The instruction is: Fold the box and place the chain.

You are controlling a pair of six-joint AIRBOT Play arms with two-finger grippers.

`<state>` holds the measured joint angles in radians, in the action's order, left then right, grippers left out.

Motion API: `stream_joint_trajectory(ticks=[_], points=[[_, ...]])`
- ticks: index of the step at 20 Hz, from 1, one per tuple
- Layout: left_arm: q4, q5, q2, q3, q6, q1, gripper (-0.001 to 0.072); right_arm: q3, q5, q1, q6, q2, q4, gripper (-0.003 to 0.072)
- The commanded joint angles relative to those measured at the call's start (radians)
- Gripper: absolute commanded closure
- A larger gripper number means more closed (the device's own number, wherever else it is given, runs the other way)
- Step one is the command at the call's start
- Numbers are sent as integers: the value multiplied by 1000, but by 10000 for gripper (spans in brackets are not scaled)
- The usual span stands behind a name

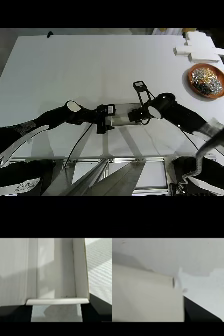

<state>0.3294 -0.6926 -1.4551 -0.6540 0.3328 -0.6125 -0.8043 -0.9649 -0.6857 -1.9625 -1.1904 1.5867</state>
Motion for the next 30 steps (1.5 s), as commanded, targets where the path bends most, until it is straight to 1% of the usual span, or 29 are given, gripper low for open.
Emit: stream_joint_trajectory(ticks=[1,2,4,5,7,8,10,12,15,17,19,22,30], points=[[0,0,0,0,0,0,503,-19,-107,0,204,156,17,308],[0,0,0,0,0,0,503,-47,-152,10,241,201,37,308],[0,0,0,0,0,0,503,-130,-182,77,264,254,66,309],[0,0,0,0,0,0,503,-180,-175,135,284,260,66,312],[0,0,0,0,0,0,503,-283,-139,283,344,250,64,377],[0,0,0,0,0,0,503,-322,-118,358,381,241,62,393],[0,-1,0,0,0,0,503,-388,-90,519,440,204,55,394],[0,0,0,0,0,0,503,-428,-79,674,451,145,45,394],[0,0,0,0,0,0,503,-430,-40,876,454,42,-25,394],[0,0,0,0,0,0,503,-430,-30,969,468,-30,-27,394],[0,0,0,0,0,0,503,-430,-28,1038,487,-98,-27,393],[0,0,0,0,0,0,503,-430,-7,1104,487,-180,-27,393],[0,0,0,0,0,0,503,-430,96,1175,486,-332,-28,395]])
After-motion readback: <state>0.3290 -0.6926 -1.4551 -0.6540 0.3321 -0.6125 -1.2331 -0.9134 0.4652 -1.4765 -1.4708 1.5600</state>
